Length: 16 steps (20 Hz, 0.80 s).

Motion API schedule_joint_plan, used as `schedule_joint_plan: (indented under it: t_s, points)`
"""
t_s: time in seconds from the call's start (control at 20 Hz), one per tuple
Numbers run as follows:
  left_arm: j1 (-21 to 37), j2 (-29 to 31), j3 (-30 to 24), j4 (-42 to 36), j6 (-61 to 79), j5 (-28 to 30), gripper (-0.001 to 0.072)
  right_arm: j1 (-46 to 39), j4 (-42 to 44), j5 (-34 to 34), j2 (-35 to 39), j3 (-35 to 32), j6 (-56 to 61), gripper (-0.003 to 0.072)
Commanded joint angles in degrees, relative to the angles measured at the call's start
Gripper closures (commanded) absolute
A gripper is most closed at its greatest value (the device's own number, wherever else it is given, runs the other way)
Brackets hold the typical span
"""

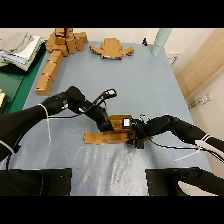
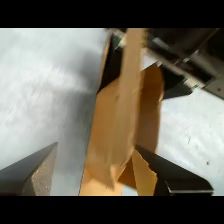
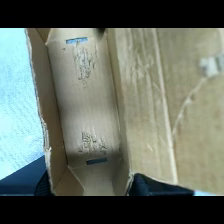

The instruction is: Fold the box.

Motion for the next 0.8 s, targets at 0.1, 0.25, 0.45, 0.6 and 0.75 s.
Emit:
schedule_joint_plan:
  t_s: [0.1,0.25,0.45,0.6,0.75]
  points:
    - [7.3,4.3,0.0,14.1,-21.9,-9.2,0.0060,0.0,0.0,0.0,0.0,0.0,0.0,0.0202]
    - [9.0,4.9,0.0,12.9,-25.2,-19.7,0.0695,0.0,0.0,0.0,0.0,0.0,0.0,0.0202]
    - [4.6,4.8,-1.2,-5.7,-33.1,-19.6,0.0696,0.0,0.0,0.0,0.0,0.0,0.0,0.0202]
    - [0.7,3.4,-0.1,-9.7,-35.2,-6.1,0.0696,0.0,0.0,0.0,0.0,0.0,0.0,0.0202]
    - [0.5,-1.1,1.4,-9.7,-37.9,1.1,0.0696,0.0,0.0,0.0,0.0,0.0,0.0,0.0202]
